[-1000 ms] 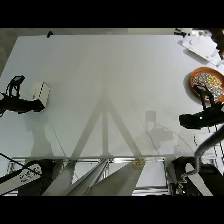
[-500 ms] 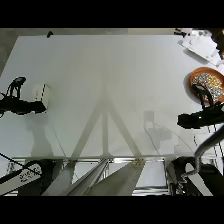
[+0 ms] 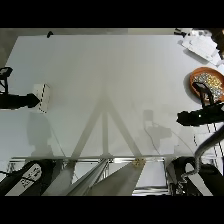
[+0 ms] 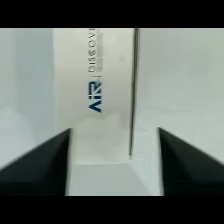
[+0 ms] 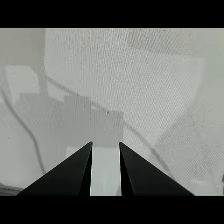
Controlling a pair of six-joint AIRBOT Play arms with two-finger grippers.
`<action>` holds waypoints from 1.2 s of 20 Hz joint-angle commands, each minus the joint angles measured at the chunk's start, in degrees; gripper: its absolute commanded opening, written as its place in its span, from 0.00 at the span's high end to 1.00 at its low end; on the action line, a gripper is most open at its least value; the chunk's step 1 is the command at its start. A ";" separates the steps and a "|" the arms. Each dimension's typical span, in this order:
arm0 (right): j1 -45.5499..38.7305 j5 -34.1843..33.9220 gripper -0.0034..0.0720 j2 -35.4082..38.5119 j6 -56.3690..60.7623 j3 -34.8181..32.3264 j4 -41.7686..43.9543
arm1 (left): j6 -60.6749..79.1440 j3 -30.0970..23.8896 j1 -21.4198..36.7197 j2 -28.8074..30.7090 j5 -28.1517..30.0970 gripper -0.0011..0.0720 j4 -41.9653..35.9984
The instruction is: Fold the box and place the chain.
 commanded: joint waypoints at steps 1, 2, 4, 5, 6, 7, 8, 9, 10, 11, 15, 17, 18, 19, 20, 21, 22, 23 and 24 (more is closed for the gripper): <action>-0.04 -0.87 0.69 -0.04 -0.02 -0.02 0.04 | 0.72 0.02 -1.75 4.04 -5.16 0.84 -7.98; -0.04 -0.85 0.69 -0.02 -0.02 -0.02 0.04 | 1.88 0.02 -3.78 4.04 -6.73 0.95 -8.85; -0.04 -0.74 0.69 -0.04 0.00 -0.02 0.04 | 2.29 0.00 -8.61 3.45 -8.98 0.98 -6.97; -0.04 -0.52 0.70 -0.04 0.00 -0.02 0.04 | 2.19 -0.15 -11.28 3.06 -9.79 0.98 -5.81; -0.04 -0.31 0.70 -0.04 0.00 -0.02 0.04 | 1.49 -0.39 -13.88 2.62 -10.25 0.98 -4.79; -0.04 -0.09 0.70 -0.04 0.00 -0.02 0.04 | 1.07 -0.66 -16.26 2.21 -10.58 0.98 -4.02; -0.04 0.09 0.70 -0.04 0.00 -0.02 0.04 | 0.98 -1.05 -18.64 1.81 -10.86 0.98 -3.56; -0.04 0.26 0.70 -0.04 0.00 -0.02 0.04 | 0.98 -1.55 -20.72 1.40 -11.13 0.98 -3.54; -0.04 0.52 0.70 -0.02 0.00 -0.02 0.04 | 0.98 -1.95 -22.86 0.92 -11.52 0.98 -3.41; -0.04 0.90 0.70 -0.04 0.00 -0.02 0.04 | 1.01 -2.10 -24.59 0.48 -12.11 0.98 -3.30; -0.04 1.09 0.70 -0.02 0.00 -0.02 0.04 | 1.01 -2.10 -28.83 0.07 -12.50 0.97 -3.45; -0.04 1.09 0.70 -0.04 0.00 -0.02 0.04 | 1.01 -2.10 -29.07 0.07 -12.50 0.97 -3.63; -0.04 1.07 0.70 -0.04 0.00 -0.02 0.04 | 1.01 -2.10 -29.07 0.09 -12.50 0.97 -3.61; -0.04 1.01 0.70 -0.04 0.00 -0.02 0.04 | 1.01 -2.10 -29.05 0.09 -12.50 0.97 -3.61; -0.04 1.01 0.70 -0.04 0.00 -0.02 0.04 | 1.01 -2.10 -29.07 0.07 -12.50 0.97 -3.61; -0.04 0.96 0.70 -0.04 0.00 -0.02 0.04 | 1.01 -2.10 -29.07 0.09 -12.50 0.97 -3.61; -0.04 0.90 0.70 -0.04 0.00 -0.02 0.04 | 1.01 -2.10 -29.07 0.07 -12.50 0.97 -3.61; -0.04 0.87 0.70 -0.04 0.00 -0.02 0.04 | 1.01 -2.10 -29.07 0.09 -12.50 0.97 -3.61; -0.04 0.90 0.70 -0.04 0.00 -0.02 0.04 | 1.01 -2.10 -29.07 0.07 -12.50 0.97 -3.61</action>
